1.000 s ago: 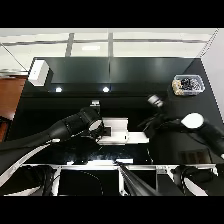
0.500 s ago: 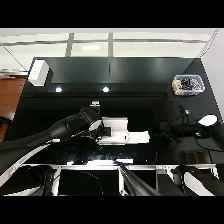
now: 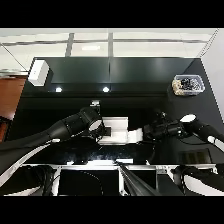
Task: Fold the box and place the chain.
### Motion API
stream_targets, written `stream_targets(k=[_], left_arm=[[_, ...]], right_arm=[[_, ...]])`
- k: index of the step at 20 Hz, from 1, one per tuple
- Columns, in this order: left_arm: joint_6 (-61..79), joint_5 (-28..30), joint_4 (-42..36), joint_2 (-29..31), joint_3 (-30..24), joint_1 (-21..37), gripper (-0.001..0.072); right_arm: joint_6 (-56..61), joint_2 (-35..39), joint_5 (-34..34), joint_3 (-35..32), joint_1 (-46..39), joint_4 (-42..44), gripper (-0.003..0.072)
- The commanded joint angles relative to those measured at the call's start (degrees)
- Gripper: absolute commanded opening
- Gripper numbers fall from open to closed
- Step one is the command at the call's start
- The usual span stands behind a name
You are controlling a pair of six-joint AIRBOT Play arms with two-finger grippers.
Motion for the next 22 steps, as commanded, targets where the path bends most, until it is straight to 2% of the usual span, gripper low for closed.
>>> stream_targets(k=[1,3,6,8,12,13,14,17,19,22], left_arm=[[-0.1,0.2,0.0,0.0,0.0,0.0,0.0029],[0.0,0.2,0.0,0.0,0.0,0.0,0.003],[0.0,0.2,-0.8,0.0,0.0,0.0,0.0029],[0.0,0.2,-0.7,0.0,0.0,0.0,0.0029],[0.0,0.2,-0.7,0.0,0.0,0.0,0.0029],[0.0,0.2,-0.7,0.0,0.0,0.0,0.0029],[0.0,0.2,-0.7,0.0,0.0,0.0,0.0029],[0.0,0.2,-0.7,0.0,0.0,0.0,0.0029],[0.0,0.2,-0.7,0.0,0.0,0.0,0.0029],[0.0,0.2,-0.7,0.0,0.0,0.0,0.0029]], right_arm=[[-7.1,-0.9,8.4,4.1,1.4,5.4,0.0554],[-6.8,-0.8,9.0,6.7,3.2,5.4,0.0553],[-1.1,-0.8,4.2,9.3,8.5,4.3,0.0551],[3.1,-0.8,0.9,10.7,11.7,0.7,0.0539],[14.1,-0.8,-4.1,14.3,16.7,-10.3,0.0532],[16.7,-0.7,-4.9,15.3,17.8,-13.0,0.0516],[18.8,-0.7,-5.8,16.1,18.9,-15.0,0.044],[28.1,-0.7,-10.2,18.9,23.8,-21.2,0.0438],[37.9,-0.7,-13.2,21.2,28.2,-28.7,0.0437],[55.4,-0.8,-12.7,25.2,34.5,-45.0,0.0437]])
